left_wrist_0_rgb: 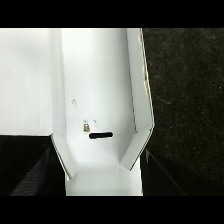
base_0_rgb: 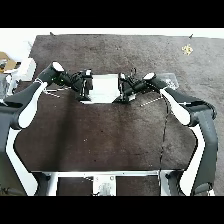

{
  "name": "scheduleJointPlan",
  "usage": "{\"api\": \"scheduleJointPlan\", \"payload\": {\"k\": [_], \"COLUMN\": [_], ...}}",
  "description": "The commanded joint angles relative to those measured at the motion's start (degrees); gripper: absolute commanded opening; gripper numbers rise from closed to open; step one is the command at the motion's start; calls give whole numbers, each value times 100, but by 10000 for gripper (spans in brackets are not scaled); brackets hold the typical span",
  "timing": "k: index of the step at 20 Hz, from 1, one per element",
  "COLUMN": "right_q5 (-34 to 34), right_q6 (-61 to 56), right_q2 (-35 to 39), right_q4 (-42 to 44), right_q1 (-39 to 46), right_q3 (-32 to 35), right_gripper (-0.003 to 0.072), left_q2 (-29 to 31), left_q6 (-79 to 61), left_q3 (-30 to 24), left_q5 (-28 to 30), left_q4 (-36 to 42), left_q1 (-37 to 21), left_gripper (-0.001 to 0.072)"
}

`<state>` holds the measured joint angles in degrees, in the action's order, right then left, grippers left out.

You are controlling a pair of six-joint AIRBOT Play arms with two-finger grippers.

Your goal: Fold the box and place the chain.

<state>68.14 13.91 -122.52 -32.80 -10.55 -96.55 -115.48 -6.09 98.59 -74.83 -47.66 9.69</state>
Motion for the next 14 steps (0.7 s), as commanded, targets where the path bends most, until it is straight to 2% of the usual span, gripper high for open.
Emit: {"api": "scheduleJointPlan", "payload": {"k": [1, 3, 5, 6, 14], "right_q5": [0, 0, 0, 0, 0], "right_q6": [0, 0, 0, 0, 0], "right_q2": [2, 2, 2, 2, 2], "right_q4": [0, 0, 2, 0, 0], "right_q1": [2, 2, 4, 2, 2], "right_q3": [0, 0, 0, 0, 0], "right_gripper": [438, 438, 438, 438, 438], "left_q2": [4, 4, 4, 4, 4], "left_q6": [168, 175, 157, 160, 168], "left_q3": [-2, -2, -2, -2, -2], "left_q5": [11, 4, -105, -155, -175], "left_q4": [-17, -17, -15, -15, 13], "left_q1": [26, 26, 26, 26, 26], "left_gripper": [664, 643, 406, 355, 350]}}
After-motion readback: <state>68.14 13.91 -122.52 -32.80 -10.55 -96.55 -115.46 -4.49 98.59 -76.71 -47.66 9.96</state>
